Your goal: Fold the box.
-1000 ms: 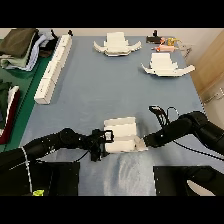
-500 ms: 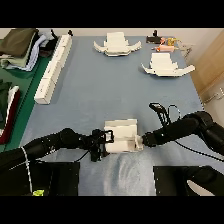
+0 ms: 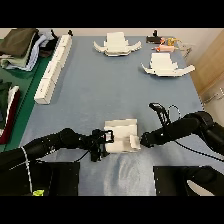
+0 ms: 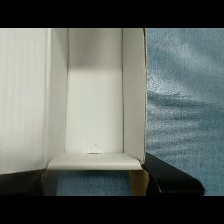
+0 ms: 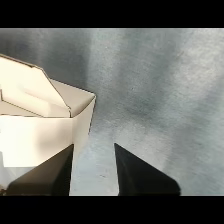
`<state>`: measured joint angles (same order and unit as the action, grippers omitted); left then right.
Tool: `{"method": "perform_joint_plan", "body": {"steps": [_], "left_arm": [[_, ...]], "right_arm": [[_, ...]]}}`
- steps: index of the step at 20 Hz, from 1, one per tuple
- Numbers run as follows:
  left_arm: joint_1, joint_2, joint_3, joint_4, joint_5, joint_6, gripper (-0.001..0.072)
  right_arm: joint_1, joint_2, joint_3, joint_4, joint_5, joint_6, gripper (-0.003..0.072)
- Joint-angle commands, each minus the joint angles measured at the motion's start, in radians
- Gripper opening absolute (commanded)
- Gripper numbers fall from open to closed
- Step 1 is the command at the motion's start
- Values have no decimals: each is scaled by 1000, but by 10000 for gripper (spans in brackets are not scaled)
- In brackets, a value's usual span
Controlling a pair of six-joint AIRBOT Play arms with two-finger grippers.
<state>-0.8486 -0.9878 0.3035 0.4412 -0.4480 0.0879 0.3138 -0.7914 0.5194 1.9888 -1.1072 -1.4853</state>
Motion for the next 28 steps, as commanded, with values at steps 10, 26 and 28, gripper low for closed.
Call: {"method": "perform_joint_plan", "body": {"steps": [10, 26, 28], "left_arm": [[0, 1, 1, 0, 0, 0, 442], [0, 1, 1, 0, 0, 0, 442], [0, 1, 1, 0, 0, 0, 442]], "right_arm": [[23, 0, 1, 43, 16, 0, 410], [438, -279, 236, -430, -37, 599, 402], [500, -335, 281, -471, -53, 680, 402]]}}
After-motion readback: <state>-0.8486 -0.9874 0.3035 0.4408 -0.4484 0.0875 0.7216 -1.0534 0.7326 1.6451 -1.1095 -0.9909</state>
